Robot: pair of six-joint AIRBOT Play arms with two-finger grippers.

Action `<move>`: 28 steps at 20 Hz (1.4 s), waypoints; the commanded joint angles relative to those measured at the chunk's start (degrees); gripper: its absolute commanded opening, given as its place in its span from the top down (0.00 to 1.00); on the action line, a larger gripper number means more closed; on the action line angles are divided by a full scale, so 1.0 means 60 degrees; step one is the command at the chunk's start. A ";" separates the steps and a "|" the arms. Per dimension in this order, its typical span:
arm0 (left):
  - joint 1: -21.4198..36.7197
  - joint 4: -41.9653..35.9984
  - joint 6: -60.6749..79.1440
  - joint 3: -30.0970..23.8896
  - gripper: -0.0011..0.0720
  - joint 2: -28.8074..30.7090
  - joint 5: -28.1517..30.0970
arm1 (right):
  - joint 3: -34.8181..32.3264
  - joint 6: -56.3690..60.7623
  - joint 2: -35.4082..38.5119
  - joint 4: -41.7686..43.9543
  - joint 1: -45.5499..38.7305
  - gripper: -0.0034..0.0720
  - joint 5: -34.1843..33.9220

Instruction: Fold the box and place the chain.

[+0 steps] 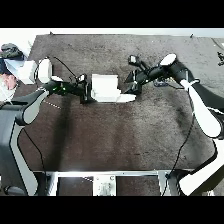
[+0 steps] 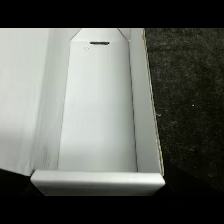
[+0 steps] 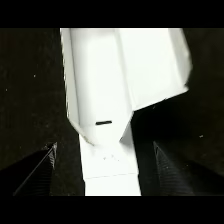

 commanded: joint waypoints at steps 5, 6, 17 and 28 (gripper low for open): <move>0.0007 0.0000 0.0026 0.0000 0.23 0.0007 0.0004 | -0.0324 -0.0415 -0.0780 -0.0648 0.0787 0.00 -0.1545; 0.0007 0.0000 0.0029 0.0000 0.23 0.0007 0.0007 | -0.0324 -0.0415 -0.0776 -0.0645 0.0809 0.00 -0.1785; 0.0007 0.0000 0.0029 0.0000 0.23 0.0007 0.0007 | -0.0324 -0.0419 -0.0780 -0.0612 0.0885 0.48 -0.1446; 0.0007 0.0000 0.0029 0.0000 0.23 0.0007 0.0007 | -0.0328 -0.0448 -0.0783 -0.0208 0.1188 0.51 -0.2277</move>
